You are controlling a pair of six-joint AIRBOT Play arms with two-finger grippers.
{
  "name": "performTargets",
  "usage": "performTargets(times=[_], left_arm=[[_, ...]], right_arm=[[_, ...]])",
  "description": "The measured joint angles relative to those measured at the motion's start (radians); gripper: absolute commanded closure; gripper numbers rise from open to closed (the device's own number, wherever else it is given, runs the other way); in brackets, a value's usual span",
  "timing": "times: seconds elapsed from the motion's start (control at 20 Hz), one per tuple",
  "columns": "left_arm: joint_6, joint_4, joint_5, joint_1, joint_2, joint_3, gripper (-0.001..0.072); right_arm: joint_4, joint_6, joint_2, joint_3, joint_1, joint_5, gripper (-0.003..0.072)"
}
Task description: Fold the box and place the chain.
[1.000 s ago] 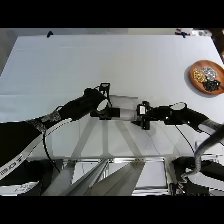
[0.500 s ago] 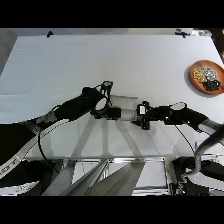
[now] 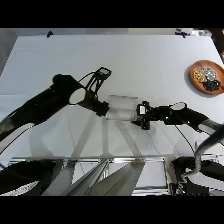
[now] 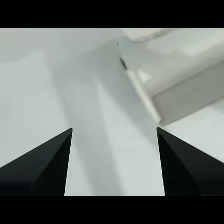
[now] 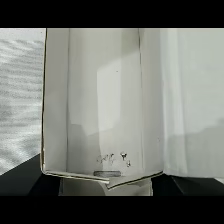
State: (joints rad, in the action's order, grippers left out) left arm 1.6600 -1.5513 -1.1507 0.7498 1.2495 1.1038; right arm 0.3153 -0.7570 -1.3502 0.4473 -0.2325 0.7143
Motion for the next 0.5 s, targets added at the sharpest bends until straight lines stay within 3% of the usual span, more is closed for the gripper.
performTargets(times=[0.25, 0.5], left_arm=[[-0.418, -0.003, -0.01, -0.04, -0.213, -0.099, 0.0129], [-0.747, 0.109, 0.183, -0.099, -0.359, -0.361, 0.0124]], right_arm=[[0.0, 0.0, 0.0, 0.0, 0.0, 0.0, 0.0265], [0.0, 0.0, 0.0, 0.0, 0.0, 0.0, 0.0265]])
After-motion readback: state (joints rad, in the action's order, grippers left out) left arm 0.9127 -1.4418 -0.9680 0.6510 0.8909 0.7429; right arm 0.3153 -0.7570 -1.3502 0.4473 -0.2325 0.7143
